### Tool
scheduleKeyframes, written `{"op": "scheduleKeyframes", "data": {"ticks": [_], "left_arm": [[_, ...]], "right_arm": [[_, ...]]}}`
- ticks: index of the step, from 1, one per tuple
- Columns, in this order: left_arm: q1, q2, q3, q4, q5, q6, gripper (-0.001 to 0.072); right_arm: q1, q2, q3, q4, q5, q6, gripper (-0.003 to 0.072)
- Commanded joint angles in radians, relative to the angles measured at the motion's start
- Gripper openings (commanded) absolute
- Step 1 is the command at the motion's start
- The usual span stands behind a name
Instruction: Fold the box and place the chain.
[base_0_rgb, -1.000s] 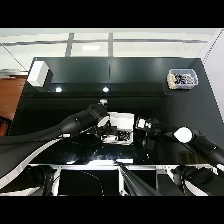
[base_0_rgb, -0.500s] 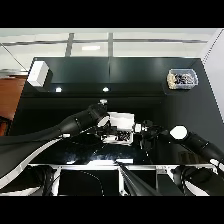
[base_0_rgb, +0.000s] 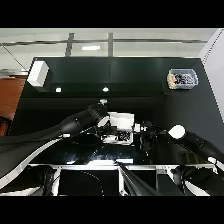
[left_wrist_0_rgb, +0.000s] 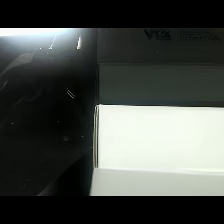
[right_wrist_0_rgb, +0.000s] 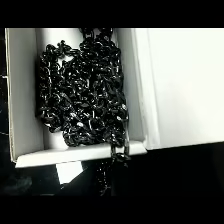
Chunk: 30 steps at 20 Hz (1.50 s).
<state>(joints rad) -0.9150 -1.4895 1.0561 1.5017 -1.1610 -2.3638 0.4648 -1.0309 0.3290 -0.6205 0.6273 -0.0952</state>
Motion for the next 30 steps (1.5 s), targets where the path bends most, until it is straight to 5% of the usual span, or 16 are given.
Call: {"op": "scheduleKeyframes", "data": {"ticks": [1, 7, 12, 13, 15, 20, 30], "left_arm": [[0.000, 0.000, 0.000, 0.000, 0.000, 0.000, 0.0032], [0.000, 0.000, 0.000, 0.000, 0.000, 0.000, 0.0032], [0.000, 0.000, 0.000, 0.000, 0.003, 0.000, 0.0031], [0.000, 0.000, 0.000, -0.001, 0.003, 0.000, 0.0032], [0.000, 0.000, 0.000, -0.003, 0.003, 0.000, 0.0031], [0.000, -0.001, 0.000, -0.003, 0.004, 0.000, 0.0032], [0.000, -0.002, 0.000, -0.004, 0.004, 0.000, 0.0031]], "right_arm": [[0.000, 0.002, 0.005, -0.003, -0.003, 0.074, 0.0119], [-0.003, 0.140, 0.021, -0.227, 0.003, 0.427, 0.0119], [-0.002, 0.343, 0.043, -0.297, 0.134, 0.579, 0.0122], [-0.002, 0.338, 0.039, -0.298, 0.132, 0.578, 0.0191], [-0.002, 0.313, 0.005, -0.301, 0.064, 0.569, 0.0559], [0.018, 0.154, -0.027, -0.296, -0.087, 0.457, 0.0549], [0.061, 0.071, -0.026, -0.217, -0.115, 0.349, 0.0548]]}}
